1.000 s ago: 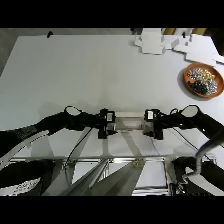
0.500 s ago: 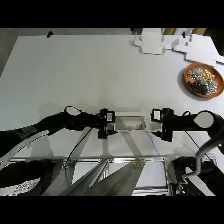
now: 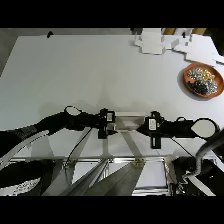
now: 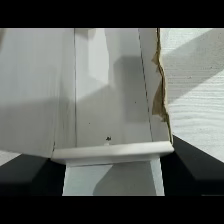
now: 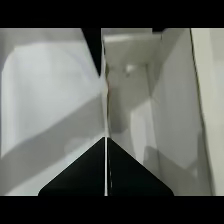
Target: Fold the box and place the chain.
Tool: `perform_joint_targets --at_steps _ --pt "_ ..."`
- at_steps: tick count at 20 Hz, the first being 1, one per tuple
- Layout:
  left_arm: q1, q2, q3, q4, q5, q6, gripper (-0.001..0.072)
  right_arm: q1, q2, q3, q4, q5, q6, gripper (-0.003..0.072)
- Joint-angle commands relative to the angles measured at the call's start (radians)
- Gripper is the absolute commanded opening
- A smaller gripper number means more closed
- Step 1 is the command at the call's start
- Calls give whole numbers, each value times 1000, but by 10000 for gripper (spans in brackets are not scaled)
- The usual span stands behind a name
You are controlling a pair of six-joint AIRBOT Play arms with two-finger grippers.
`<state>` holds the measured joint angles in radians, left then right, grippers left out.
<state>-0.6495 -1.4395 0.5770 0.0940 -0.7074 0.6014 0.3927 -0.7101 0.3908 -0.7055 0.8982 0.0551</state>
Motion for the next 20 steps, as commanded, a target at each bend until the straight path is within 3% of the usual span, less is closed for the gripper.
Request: perform_joint_targets --at_steps 1,4,8,11,16,20 --pt "0 0 0 0 0 0 207 38 -117 6 222 -267 -64 11" --pt "0 0 0 0 0 0 207 30 -255 76 299 -360 -64 11" --pt "0 0 0 0 0 0 207 -39 -457 195 295 -284 27 11" --pt "0 0 0 0 0 0 207 -58 -526 204 231 -253 72 11" --pt "0 0 0 0 0 0 207 -77 -516 204 137 -170 140 11" --pt "0 1 0 0 0 0 207 -196 -364 204 120 -24 184 11"
